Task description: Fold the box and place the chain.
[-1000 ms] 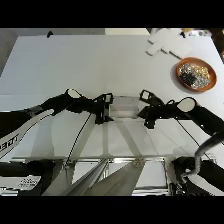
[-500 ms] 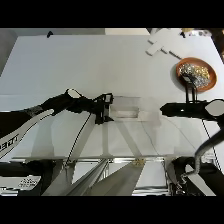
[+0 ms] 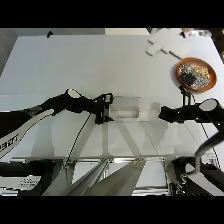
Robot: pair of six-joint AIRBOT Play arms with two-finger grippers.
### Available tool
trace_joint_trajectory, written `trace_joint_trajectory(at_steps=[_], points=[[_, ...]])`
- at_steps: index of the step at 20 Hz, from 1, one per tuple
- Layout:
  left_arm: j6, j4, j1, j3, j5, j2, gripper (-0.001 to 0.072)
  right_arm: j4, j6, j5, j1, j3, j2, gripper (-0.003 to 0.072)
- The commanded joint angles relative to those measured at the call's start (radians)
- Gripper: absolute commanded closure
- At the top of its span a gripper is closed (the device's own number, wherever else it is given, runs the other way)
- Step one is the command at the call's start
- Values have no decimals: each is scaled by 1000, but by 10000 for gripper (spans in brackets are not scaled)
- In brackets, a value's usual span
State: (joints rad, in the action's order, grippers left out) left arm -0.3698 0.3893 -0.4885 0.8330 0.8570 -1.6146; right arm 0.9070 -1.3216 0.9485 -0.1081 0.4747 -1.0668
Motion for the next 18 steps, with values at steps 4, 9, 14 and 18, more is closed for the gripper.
trace_joint_trajectory(at_steps=[4, 9, 14, 18], points=[[0, 0, 1, 0, 0, 0, 504, -241, 146, -69, 85, -2, -168, 668], [0, 0, 1, 0, 0, 0, 504, -360, 230, -69, 97, -1, -184, 668], [0, 0, 1, 0, 0, 0, 504, -467, 306, -34, 105, -1, -137, 439], [0, 0, 1, 0, 0, 0, 504, -468, 303, -31, 143, 2, -101, 421]])
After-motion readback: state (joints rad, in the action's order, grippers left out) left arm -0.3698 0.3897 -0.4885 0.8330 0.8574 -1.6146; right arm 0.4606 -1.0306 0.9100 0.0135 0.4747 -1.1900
